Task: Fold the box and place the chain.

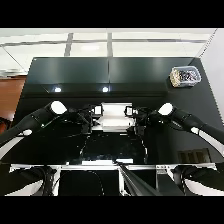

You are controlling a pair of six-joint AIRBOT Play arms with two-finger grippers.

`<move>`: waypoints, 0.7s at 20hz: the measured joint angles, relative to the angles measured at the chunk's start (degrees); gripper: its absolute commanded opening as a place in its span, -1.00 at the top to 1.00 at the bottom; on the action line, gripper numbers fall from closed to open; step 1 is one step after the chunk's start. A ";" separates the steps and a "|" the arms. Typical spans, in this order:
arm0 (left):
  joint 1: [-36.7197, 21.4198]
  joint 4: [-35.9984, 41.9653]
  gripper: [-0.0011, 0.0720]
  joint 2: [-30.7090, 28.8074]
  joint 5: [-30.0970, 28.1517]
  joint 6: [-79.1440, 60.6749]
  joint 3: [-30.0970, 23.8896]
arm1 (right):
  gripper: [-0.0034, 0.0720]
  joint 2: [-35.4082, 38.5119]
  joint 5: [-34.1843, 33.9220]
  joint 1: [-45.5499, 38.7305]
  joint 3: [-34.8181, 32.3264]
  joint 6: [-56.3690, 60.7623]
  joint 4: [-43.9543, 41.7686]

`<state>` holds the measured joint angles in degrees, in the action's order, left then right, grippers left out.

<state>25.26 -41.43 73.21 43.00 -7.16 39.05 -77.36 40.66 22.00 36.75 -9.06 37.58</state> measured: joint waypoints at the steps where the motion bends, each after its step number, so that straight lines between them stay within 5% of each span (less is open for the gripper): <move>1: 0.24 0.83 0.37 0.09 -0.02 -0.02 0.02 | 0.26 0.00 0.00 0.00 0.00 0.00 0.00; 8: 4.31 7.02 0.34 2.10 -2.32 -0.17 0.11 | 0.26 0.00 0.15 -0.02 -0.02 -0.04 0.09; 11: 4.94 8.13 0.74 2.45 -3.45 0.68 0.11 | 0.26 0.00 0.11 -0.02 0.00 -0.04 0.07; 12: 5.05 8.37 0.66 2.47 -3.50 0.94 0.11 | 0.26 0.00 0.11 -0.02 0.00 -0.04 0.04; 13: 5.14 8.48 0.12 2.51 -3.74 1.11 0.11 | 0.26 0.00 0.09 0.00 -0.02 -0.04 0.04; 14: 5.18 8.66 0.07 2.56 -3.93 1.38 0.11 | 0.26 0.00 0.07 0.00 -0.02 -0.02 0.04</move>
